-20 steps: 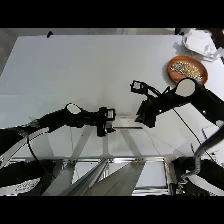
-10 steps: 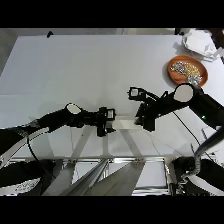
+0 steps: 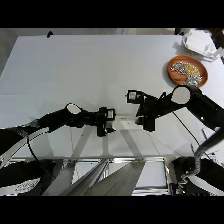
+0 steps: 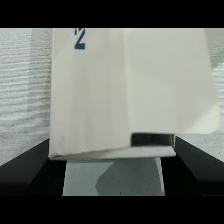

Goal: Fold the box and place the chain.

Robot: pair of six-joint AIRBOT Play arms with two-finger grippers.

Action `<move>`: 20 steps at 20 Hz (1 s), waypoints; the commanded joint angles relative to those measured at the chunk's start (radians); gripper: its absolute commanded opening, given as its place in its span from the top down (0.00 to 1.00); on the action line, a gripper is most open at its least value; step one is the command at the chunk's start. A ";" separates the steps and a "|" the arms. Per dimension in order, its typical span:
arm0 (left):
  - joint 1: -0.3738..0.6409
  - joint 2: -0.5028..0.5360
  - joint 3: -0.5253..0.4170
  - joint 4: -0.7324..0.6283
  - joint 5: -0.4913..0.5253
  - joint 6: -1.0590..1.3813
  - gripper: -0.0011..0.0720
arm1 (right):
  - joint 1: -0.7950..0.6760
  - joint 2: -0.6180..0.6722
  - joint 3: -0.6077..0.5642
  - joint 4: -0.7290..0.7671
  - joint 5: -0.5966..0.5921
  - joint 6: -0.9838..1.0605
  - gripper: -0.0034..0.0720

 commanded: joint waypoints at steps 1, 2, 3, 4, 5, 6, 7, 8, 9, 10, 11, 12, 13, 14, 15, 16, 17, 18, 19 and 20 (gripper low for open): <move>0.000 0.000 0.001 0.000 0.000 0.000 0.87 | 0.004 0.001 -0.002 -0.008 -0.010 0.001 0.50; 0.000 0.000 0.001 0.000 0.000 0.000 0.87 | 0.011 0.001 -0.008 -0.010 -0.014 0.001 0.50; 0.000 0.000 0.001 0.000 0.000 0.000 0.87 | 0.021 0.001 -0.019 -0.010 -0.031 0.001 0.51; 0.000 0.000 0.001 0.000 0.000 0.000 0.87 | 0.031 0.001 -0.032 -0.010 -0.056 0.001 0.51; 0.000 0.000 0.001 0.000 0.000 0.000 0.87 | 0.037 0.001 -0.040 -0.010 -0.082 0.003 0.53; 0.000 0.000 0.001 0.000 0.000 0.000 0.87 | 0.037 0.001 -0.040 -0.010 -0.099 0.005 0.56; 0.000 0.000 0.001 0.000 0.000 0.000 0.87 | 0.037 0.003 -0.040 -0.013 -0.115 0.005 0.56; 0.000 0.000 0.001 0.000 0.000 0.000 0.87 | 0.037 0.011 -0.040 -0.024 -0.134 0.005 0.56; 0.000 0.000 0.001 0.000 0.000 0.000 0.87 | 0.037 0.021 -0.041 -0.036 -0.147 0.005 0.56; 0.000 0.000 0.001 0.000 0.000 0.000 0.87 | 0.037 0.028 -0.040 -0.038 -0.155 0.005 0.56; 0.000 0.000 0.001 0.000 0.000 0.000 0.87 | 0.037 0.031 -0.041 -0.037 -0.154 0.005 0.56; 0.000 0.000 0.001 0.000 0.000 0.000 0.87 | 0.037 0.031 -0.044 -0.036 -0.155 0.008 0.56; 0.000 0.000 0.001 0.000 0.000 0.000 0.87 | 0.037 0.031 -0.050 -0.034 -0.155 0.008 0.56; 0.000 0.000 0.001 0.000 0.000 0.000 0.87 | 0.038 0.031 -0.057 -0.034 -0.154 0.008 0.56; 0.000 0.000 0.001 0.000 0.000 0.000 0.87 | 0.037 0.031 -0.065 -0.034 -0.154 0.008 0.56; 0.000 0.000 0.001 0.000 0.000 0.000 0.87 | 0.037 0.031 -0.069 -0.034 -0.154 0.008 0.56; 0.000 0.000 0.001 0.000 0.000 0.000 0.87 | 0.038 0.031 -0.073 -0.033 -0.154 0.008 0.56; 0.000 0.000 0.001 0.000 0.000 0.000 0.87 | 0.038 0.031 -0.075 -0.031 -0.154 0.008 0.56; 0.000 0.000 0.001 0.000 0.000 0.000 0.87 | 0.038 0.031 -0.076 -0.028 -0.153 0.008 0.56; 0.000 0.000 0.001 0.000 0.000 0.000 0.87 | 0.038 0.031 -0.076 -0.025 -0.151 0.008 0.56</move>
